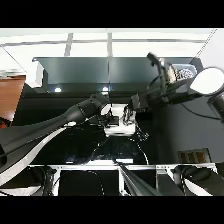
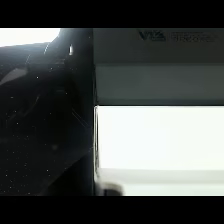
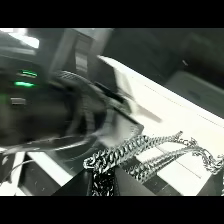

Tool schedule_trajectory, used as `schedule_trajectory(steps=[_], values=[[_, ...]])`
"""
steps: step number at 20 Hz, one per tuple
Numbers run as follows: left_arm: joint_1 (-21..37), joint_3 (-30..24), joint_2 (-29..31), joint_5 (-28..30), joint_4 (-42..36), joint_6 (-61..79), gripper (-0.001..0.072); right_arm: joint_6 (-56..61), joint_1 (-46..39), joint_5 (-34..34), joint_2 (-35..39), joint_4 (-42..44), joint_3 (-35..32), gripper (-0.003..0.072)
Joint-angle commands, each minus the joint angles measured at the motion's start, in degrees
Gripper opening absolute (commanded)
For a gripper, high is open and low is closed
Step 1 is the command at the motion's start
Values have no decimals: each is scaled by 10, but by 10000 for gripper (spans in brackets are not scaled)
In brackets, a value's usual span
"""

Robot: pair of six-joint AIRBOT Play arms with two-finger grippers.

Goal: Fold the box and place the chain.

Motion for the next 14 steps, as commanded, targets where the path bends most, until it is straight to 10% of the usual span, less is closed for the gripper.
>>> schedule_trajectory(steps=[1,6,8,14], values=[[0,0,0,0,0,0,30,11,2,-74,0,-3,-87,18],[0,0,0,0,0,0,30,20,2,-154,0,10,-151,27],[0,0,0,0,0,0,30,17,-2,-143,1,13,-150,338],[0,0,0,0,0,0,30,-84,-86,-13,74,-110,-153,338]])
